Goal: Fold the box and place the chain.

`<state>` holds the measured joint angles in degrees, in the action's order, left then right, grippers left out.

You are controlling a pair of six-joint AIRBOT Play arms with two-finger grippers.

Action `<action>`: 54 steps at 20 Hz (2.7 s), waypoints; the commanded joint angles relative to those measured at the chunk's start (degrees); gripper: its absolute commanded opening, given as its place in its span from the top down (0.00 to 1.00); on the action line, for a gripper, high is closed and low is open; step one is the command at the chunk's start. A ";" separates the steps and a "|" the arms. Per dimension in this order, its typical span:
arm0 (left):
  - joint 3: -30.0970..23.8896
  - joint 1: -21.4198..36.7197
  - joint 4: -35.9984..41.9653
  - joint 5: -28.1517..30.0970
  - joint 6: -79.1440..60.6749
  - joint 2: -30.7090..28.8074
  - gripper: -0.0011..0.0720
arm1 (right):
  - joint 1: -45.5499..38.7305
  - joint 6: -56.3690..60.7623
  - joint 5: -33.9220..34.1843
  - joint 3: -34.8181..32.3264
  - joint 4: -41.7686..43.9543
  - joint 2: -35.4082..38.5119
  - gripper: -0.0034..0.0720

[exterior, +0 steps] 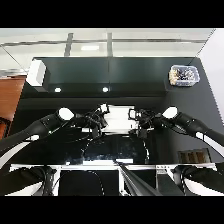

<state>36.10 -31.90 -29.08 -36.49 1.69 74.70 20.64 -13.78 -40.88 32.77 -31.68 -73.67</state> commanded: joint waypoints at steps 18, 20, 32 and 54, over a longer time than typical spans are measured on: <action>6.67 15.34 -28.44 -22.71 41.00 -8.22 0.95 | 0.02 0.00 -0.02 0.00 0.00 -0.04 0.79; 5.44 23.17 -32.85 -25.00 59.30 -8.50 0.95 | 0.02 0.00 -0.02 0.00 0.00 -0.04 0.79; -11.10 43.63 -6.34 -27.61 64.50 -1.95 0.95 | 0.02 0.00 -0.02 0.00 0.00 -0.04 0.79; -4.66 27.63 5.18 -28.79 41.18 3.67 0.86 | 0.02 0.00 -0.02 0.00 0.00 -0.04 0.79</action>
<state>30.79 -1.96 -23.05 -68.01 42.61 78.30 20.64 -13.82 -40.93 32.77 -31.68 -73.67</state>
